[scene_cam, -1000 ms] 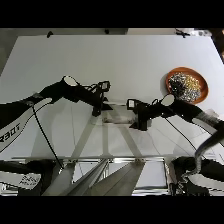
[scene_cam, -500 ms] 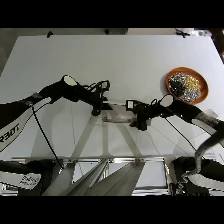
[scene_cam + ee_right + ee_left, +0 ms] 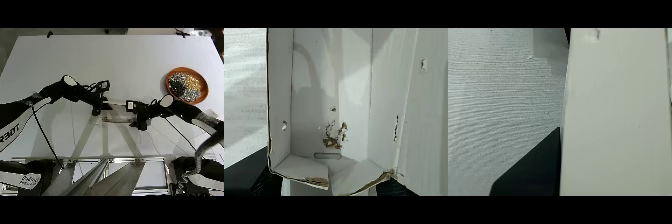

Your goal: Fold the box and place the chain.

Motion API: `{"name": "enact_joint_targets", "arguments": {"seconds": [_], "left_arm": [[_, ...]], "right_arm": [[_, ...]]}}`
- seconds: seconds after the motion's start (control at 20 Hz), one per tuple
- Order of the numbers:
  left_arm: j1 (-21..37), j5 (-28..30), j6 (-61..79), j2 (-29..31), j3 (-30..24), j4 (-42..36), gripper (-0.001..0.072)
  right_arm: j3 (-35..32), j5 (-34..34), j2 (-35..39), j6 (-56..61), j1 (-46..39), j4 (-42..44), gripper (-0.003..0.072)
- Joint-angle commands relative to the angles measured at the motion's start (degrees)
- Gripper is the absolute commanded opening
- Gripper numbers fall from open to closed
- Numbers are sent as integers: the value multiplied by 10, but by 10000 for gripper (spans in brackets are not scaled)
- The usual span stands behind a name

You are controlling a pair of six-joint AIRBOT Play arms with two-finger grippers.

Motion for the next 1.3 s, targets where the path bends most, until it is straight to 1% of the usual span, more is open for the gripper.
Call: {"name": "enact_joint_targets", "arguments": {"seconds": [0.0, 0.1, 0.3, 0.4, 1.0, 1.2, 1.25], "left_arm": [[0, 0, 0, 0, 0, 0, 12], [0, 0, 0, 0, 0, 0, 12], [0, 0, 0, 0, 0, 0, 12], [0, 0, 0, 0, 0, 0, 12], [0, 0, 0, 0, 0, 0, 12], [0, 0, 0, 0, 0, 0, 12], [0, 0, 0, 0, 0, 0, 12]], "right_arm": [[0, -78, 0, 0, 4, -6, 391], [0, -87, 0, 0, 8, -5, 311], [3, -85, 0, 0, 7, -3, 309], [7, -84, 0, 0, 8, -3, 290], [11, -80, 0, 2, 8, -3, 295], [11, -79, 0, 9, 8, 10, 294], [11, -79, 0, 9, 7, 27, 294]]}}
